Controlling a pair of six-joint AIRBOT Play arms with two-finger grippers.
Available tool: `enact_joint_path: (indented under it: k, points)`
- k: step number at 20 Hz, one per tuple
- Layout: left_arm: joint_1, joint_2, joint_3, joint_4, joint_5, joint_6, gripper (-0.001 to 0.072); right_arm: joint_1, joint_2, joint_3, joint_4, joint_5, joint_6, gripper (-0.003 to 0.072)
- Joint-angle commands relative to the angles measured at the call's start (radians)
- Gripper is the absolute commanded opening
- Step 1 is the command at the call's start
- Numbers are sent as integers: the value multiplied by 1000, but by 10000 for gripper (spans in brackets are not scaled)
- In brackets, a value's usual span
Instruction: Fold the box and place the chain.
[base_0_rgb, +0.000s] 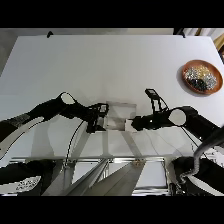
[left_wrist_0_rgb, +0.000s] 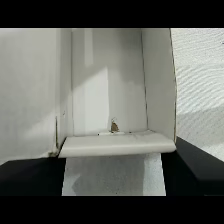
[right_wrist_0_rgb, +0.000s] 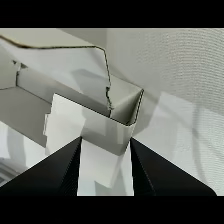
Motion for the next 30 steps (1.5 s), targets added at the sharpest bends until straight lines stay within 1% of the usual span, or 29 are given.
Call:
enact_joint_path:
  k: [1,5,10,13,14,15,16,18,20,25,27,30]
  points:
    - [1,0,0,0,0,0,212,46,-47,43,-63,26,95,346]
    - [1,0,0,0,0,0,212,70,-95,89,-116,63,164,346]
    - [1,0,0,0,0,0,212,77,-99,101,-132,63,219,346]
    - [0,0,0,0,0,0,212,108,-99,103,-163,60,264,347]
    - [0,0,0,0,0,0,212,113,-100,103,-177,60,287,357]
    - [1,0,0,0,0,0,212,115,-102,103,-186,60,327,454]
    - [0,0,0,0,0,0,212,115,-104,103,-190,58,361,492]
    - [1,0,0,0,0,0,212,115,-106,110,-204,61,373,492]
    - [1,0,0,0,0,0,212,131,-132,142,-246,79,425,492]
    - [1,0,0,0,0,0,212,201,-302,281,-313,161,478,492]
    - [1,0,0,0,0,0,212,221,-327,298,-315,161,487,492]
    - [0,0,0,0,0,0,212,229,-328,298,-338,191,507,490]
